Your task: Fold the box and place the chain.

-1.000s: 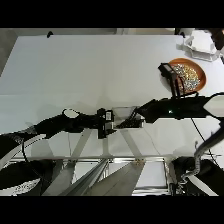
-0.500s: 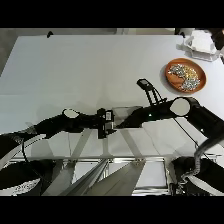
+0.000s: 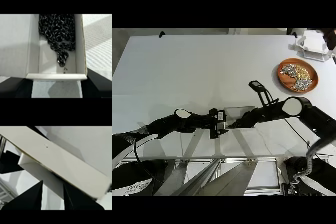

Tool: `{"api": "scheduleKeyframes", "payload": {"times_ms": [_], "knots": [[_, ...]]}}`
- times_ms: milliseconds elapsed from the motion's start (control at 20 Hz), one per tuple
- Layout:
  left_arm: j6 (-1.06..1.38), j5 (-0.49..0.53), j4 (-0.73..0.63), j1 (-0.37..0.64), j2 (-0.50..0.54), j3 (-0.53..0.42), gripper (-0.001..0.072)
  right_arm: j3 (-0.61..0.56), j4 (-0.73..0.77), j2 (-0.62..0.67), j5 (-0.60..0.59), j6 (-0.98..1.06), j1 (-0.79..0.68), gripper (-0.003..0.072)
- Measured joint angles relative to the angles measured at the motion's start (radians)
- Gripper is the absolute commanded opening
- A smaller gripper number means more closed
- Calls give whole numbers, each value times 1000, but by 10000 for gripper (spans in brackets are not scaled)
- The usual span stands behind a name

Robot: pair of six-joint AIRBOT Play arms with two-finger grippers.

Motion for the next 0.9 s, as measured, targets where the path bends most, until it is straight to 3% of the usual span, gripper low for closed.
{"api": "scheduleKeyframes", "payload": {"times_ms": [150,250,350,450,500,550,700,800,900], "knots": [[0,0,0,0,0,0,150,0,-6,98,66,-70,-127,251],[0,0,0,0,0,0,150,-4,-19,137,111,-154,-234,12],[0,0,0,0,0,0,150,-29,-23,149,111,-237,-322,20],[0,0,0,0,0,0,150,-69,-24,140,96,-370,-377,107],[0,0,0,0,0,0,150,-92,-24,130,93,-459,-392,116],[0,0,0,0,0,0,150,-118,-24,118,88,-571,-401,182],[0,0,0,0,0,0,150,-185,-23,85,81,-941,-392,247],[0,0,0,0,0,0,150,-212,-21,66,77,-1163,-373,399],[0,0,0,0,0,0,150,-228,-8,49,70,-1329,-350,402]]}}
